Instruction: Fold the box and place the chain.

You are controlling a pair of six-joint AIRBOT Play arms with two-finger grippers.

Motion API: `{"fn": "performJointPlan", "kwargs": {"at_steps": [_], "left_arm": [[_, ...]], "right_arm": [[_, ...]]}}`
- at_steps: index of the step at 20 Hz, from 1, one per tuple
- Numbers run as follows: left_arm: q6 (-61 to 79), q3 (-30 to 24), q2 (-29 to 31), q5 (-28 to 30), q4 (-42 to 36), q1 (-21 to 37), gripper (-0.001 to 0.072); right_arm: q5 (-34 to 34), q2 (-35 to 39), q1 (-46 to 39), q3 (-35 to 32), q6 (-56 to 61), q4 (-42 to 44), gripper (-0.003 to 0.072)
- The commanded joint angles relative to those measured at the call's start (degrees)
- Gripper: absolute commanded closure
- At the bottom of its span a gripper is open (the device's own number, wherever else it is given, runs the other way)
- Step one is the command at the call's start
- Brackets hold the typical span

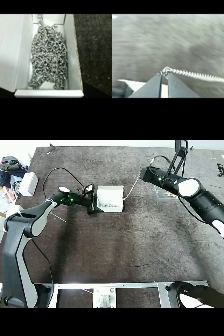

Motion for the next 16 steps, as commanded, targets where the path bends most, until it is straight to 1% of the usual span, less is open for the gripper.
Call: {"fn": "performJointPlan", "kwargs": {"at_steps": [1, 5, 8, 10, 13, 16], "left_arm": [[0.0, 0.04, -0.02, 0.02, 0.02, 0.04, 0.0535], [0.0, 0.04, -0.02, 0.04, 0.02, 0.07, 0.0536], [0.0, 0.04, -0.02, 0.0, 0.02, 0.04, 0.0536], [0.0, 0.04, -0.02, 0.04, 0.02, 0.04, 0.0535], [0.0, 0.04, -0.02, 0.02, 0.02, 0.04, 0.0535], [0.0, 0.04, -0.02, 0.02, 0.02, 0.04, 0.0536]], "right_arm": [[-3.74, 5.55, 6.38, 0.46, -0.39, -0.9, 0.0674], [-3.72, 4.63, 11.37, 5.4, -0.46, -2.69, 0.0674], [-3.65, 1.18, 12.98, 8.15, -0.39, -2.86, 0.0674], [-3.56, -1.84, 12.94, 8.33, -0.42, -3.13, 0.0674], [-3.48, -4.44, 12.92, 8.28, -0.39, -3.91, 0.0673], [-1.53, -6.25, 12.94, 8.28, -0.37, -3.93, 0.0673]]}}
